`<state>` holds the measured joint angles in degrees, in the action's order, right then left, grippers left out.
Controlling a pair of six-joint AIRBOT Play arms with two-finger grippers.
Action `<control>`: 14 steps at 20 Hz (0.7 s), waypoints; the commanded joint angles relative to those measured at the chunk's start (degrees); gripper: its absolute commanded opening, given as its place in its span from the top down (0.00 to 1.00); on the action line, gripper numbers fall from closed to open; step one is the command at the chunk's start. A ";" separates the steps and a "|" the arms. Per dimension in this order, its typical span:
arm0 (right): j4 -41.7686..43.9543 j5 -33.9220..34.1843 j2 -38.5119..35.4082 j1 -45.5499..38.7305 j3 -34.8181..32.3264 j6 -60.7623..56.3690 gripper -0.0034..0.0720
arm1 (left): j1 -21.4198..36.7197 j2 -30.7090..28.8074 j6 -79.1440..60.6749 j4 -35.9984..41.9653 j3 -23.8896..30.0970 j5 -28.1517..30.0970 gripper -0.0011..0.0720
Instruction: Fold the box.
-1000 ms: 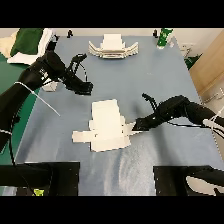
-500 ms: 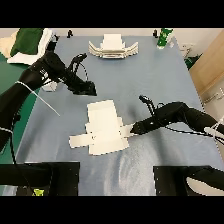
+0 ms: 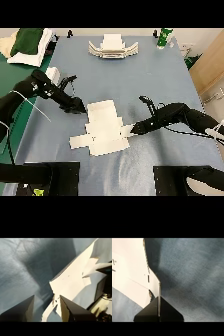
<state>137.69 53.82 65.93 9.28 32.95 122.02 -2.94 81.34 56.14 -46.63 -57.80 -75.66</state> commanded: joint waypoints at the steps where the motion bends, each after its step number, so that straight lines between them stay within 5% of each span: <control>1: 0.04 -0.68 -0.07 0.04 -0.04 -0.04 0.96 | 0.04 3.85 -9.66 8.20 4.28 0.98 0.35; 6: 0.04 -0.61 -0.07 0.04 -0.04 -0.09 0.96 | -3.13 11.54 -18.97 19.96 2.38 0.50 0.36; 13: 0.04 -0.63 -0.04 0.04 -0.04 -0.09 0.96 | -5.66 12.68 -21.27 16.11 1.16 -4.44 0.37; 14: 0.04 -0.57 -0.04 0.04 -0.04 -0.09 0.96 | -5.66 12.68 -21.73 16.15 1.11 -4.42 0.66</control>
<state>137.67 53.21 65.91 9.28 32.93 121.95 -8.01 93.60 35.81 -29.54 -56.49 -79.11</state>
